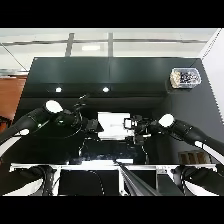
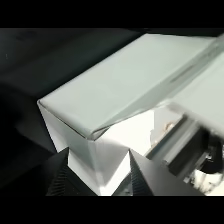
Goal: Fold the box and place the chain.
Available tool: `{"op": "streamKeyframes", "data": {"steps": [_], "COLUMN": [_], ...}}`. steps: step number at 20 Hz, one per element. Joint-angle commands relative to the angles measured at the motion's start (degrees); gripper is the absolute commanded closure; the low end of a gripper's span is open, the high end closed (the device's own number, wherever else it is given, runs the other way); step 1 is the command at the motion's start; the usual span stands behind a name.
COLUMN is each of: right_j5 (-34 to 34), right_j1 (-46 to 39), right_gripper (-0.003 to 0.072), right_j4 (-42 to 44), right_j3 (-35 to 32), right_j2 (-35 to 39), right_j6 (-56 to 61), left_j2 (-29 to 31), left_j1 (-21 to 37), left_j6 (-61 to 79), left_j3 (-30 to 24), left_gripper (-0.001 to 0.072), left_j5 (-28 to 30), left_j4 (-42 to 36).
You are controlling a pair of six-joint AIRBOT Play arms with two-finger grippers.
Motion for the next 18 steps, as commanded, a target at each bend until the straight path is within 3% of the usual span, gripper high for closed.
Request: {"op": "streamKeyframes", "data": {"steps": [1,8,18], "right_j5": [0.0,0.0,0.0], "right_j1": [0.0,0.0,0.0], "right_gripper": [0.0670,0.0670,0.0670], "right_j4": [0.0,0.0,0.0], "right_j3": [0.0,0.0,0.0], "right_j2": [0.0,0.0,0.0], "right_j6": [0.0,0.0,0.0], "left_j2": [0.0,0.0,-0.1], "left_j1": [-4.4,-6.7,-19.4], "left_j6": [-11.3,-21.5,-49.2], "left_j3": [4.0,5.3,12.5], "left_gripper": [0.0267,0.0267,0.0267], "left_j5": [2.2,2.1,0.9], "left_j4": [9.0,16.9,43.0]}}
